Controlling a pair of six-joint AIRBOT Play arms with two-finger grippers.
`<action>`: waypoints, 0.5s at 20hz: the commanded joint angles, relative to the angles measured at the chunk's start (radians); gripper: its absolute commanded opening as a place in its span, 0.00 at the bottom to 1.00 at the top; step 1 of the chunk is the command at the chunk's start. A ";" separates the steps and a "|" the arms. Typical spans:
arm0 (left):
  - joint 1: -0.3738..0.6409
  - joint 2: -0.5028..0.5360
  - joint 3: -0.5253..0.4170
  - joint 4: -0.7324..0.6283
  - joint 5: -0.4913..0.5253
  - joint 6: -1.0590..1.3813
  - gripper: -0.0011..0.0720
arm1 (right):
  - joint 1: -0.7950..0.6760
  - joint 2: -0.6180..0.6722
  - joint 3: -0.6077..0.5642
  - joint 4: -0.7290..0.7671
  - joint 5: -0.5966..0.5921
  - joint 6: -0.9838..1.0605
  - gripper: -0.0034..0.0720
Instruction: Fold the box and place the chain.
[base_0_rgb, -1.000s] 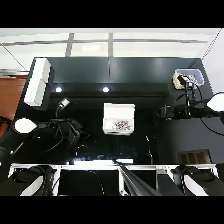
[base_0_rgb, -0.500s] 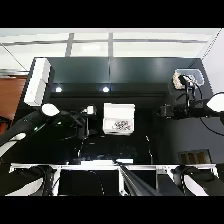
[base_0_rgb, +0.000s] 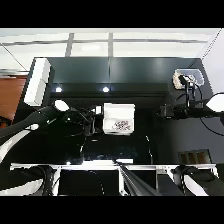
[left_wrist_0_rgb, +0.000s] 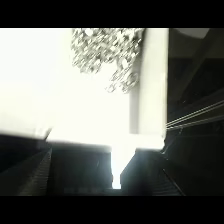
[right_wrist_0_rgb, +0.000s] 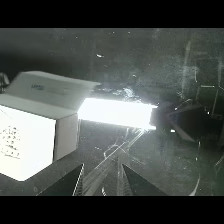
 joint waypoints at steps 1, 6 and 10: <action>-0.032 -0.008 0.005 -0.011 0.024 0.014 0.99 | 0.001 -0.001 0.000 0.000 0.000 -0.001 0.42; -0.038 -0.013 0.011 -0.015 0.025 0.013 0.98 | 0.001 -0.001 0.000 -0.001 0.000 -0.001 0.42; -0.055 -0.014 0.011 -0.014 0.013 0.013 0.94 | 0.001 -0.001 0.000 -0.002 -0.011 -0.001 0.42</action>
